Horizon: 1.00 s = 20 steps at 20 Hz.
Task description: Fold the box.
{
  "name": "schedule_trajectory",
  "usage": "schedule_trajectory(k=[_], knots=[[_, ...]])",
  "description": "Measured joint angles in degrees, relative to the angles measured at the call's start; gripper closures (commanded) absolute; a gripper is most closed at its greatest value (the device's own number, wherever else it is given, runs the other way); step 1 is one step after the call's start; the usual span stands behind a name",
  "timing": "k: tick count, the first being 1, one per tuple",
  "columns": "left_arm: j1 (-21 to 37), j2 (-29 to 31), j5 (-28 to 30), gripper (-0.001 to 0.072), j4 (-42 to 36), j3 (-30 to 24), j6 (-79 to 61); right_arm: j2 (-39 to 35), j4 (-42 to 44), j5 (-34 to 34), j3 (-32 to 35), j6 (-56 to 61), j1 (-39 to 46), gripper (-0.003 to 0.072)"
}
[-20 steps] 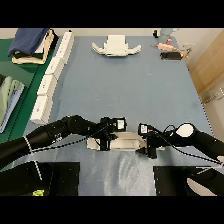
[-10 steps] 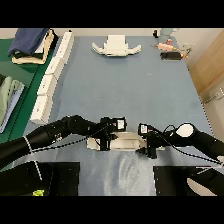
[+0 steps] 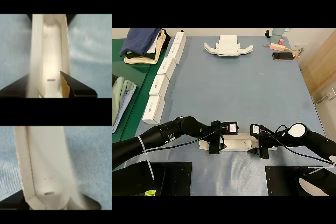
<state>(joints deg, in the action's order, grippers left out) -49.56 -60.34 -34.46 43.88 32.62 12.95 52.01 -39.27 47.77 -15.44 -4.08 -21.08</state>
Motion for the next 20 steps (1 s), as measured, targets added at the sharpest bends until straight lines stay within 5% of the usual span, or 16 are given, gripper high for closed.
schedule_trajectory(k=[4, 9, 12, 13, 16, 20], knots=[[0.74, 2.60, -0.83, 0.0219, 1.81, 0.13, 4.20, 0.00, 0.02, 0.00, 0.00, 0.00, 0.00, 0.0113], [4.22, 12.44, -12.31, 0.0242, 13.77, 0.13, 21.92, 0.00, 0.02, -0.02, 0.00, 0.00, 0.00, 0.0112], [5.62, 18.82, -18.60, 0.0694, 21.59, 0.13, 34.38, 0.00, 0.02, -0.02, 0.00, 0.00, 0.00, 0.0113], [5.84, 20.24, -20.02, 0.0695, 22.10, 0.15, 37.51, 0.00, 0.02, -0.02, 0.00, 0.00, 0.00, 0.0113], [5.20, 21.31, -21.24, 0.0695, 17.31, 0.35, 43.80, 0.00, 0.04, -0.02, 0.00, 0.00, 0.00, 0.0112], [4.72, 15.61, -15.23, 0.0695, 0.76, 0.81, 47.08, -0.02, 0.04, -0.02, 0.00, 0.00, 0.00, 0.0112]])
